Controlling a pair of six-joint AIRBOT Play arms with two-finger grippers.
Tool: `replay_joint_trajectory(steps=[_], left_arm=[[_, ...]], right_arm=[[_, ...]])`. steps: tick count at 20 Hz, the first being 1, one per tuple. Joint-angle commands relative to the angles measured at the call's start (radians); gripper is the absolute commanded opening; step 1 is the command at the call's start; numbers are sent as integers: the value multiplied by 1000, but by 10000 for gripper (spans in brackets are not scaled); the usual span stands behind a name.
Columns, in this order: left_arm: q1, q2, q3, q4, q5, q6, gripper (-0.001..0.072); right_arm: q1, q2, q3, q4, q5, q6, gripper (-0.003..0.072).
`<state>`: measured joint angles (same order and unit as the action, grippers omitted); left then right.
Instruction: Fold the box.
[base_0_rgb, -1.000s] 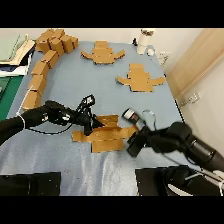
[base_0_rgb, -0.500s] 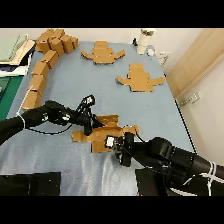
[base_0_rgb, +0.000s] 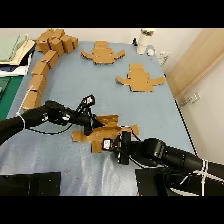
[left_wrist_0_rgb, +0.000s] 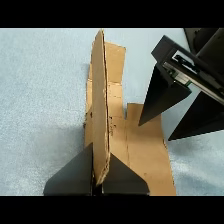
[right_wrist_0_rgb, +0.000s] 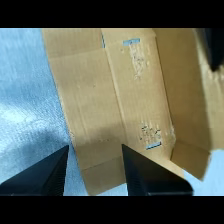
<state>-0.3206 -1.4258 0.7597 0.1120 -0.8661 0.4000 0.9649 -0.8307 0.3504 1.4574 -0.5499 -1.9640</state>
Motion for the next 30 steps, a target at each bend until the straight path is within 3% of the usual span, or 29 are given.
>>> replay_joint_trajectory(steps=[1,8,13,18,22,23,24,30], left_arm=[[0,0,0,0,0,0,14],[0,0,0,0,0,0,14],[0,0,0,0,0,0,14],[0,0,0,0,0,0,14],[0,0,0,0,0,0,14],[0,0,0,0,0,0,14],[0,0,0,0,0,0,15],[0,0,0,0,0,0,14]], right_arm=[[1,-27,0,-27,7,-2,542],[1,-34,2,-91,32,10,539],[1,54,2,-94,16,20,538],[-6,47,2,-278,18,290,539],[-5,5,2,-252,30,292,539],[-5,6,4,-249,38,291,552],[-5,13,13,-253,33,287,720],[-18,42,24,-309,36,256,720]])
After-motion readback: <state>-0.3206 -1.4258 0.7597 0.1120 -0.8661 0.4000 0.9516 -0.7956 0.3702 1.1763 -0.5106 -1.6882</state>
